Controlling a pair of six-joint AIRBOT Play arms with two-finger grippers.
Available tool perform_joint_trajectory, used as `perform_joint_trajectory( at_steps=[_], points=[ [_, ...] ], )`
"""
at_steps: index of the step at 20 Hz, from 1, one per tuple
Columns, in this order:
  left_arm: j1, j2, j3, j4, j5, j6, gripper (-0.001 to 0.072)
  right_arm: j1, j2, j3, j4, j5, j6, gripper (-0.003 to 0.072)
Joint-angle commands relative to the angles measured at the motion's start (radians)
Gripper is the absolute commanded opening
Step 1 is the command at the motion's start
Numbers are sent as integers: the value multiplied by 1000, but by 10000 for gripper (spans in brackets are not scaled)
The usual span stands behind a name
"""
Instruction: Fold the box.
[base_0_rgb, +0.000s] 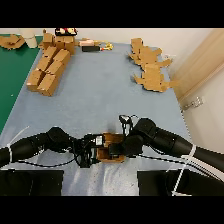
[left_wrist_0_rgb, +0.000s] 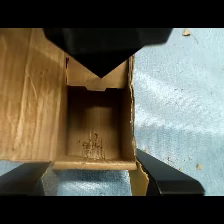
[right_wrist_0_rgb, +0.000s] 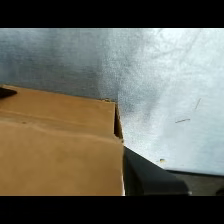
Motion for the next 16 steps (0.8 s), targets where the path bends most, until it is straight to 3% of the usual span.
perform_joint_trajectory(
  at_steps=[1,4,8,9,16],
  points=[
    [0,0,1,0,1,0,508,40,-53,24,-19,-28,101,481],
    [0,0,1,0,0,0,508,47,-101,42,-27,-48,137,469],
    [0,0,1,0,1,0,508,47,-122,45,-34,-59,162,394],
    [0,0,1,0,1,0,508,47,-122,45,-44,-62,162,310],
    [0,0,1,0,1,0,508,46,-122,45,-90,-78,187,42]
  ],
)
